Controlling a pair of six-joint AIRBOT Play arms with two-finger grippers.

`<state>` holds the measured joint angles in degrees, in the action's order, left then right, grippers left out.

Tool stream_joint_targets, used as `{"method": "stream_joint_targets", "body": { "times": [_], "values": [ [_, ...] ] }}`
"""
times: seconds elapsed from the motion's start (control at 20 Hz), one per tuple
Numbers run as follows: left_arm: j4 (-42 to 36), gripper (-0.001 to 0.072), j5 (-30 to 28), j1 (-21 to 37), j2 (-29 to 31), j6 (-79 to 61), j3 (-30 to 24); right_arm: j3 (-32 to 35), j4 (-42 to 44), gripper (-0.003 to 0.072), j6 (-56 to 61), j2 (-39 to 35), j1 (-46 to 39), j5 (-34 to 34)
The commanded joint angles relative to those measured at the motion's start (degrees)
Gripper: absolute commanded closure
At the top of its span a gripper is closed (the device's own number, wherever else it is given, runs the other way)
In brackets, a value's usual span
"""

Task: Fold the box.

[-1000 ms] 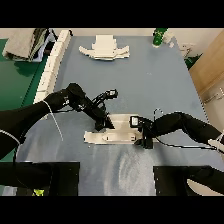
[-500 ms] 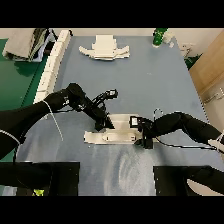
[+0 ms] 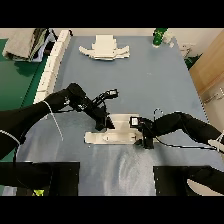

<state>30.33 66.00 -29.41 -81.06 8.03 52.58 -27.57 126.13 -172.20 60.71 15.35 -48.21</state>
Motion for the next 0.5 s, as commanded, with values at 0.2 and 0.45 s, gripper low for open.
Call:
{"method": "stream_joint_targets", "body": {
  "times": [0.2,0.45],
  "values": [
    [-0.98,0.0347,-0.33,-0.20,-0.02,1.07,-0.02,0.02,0.09,0.0125,0.02,0.04,0.00,0.13],
    [1.05,0.0345,0.61,0.63,0.61,6.23,0.00,0.02,0.11,0.0125,0.02,0.04,0.00,0.13]
  ]
}}
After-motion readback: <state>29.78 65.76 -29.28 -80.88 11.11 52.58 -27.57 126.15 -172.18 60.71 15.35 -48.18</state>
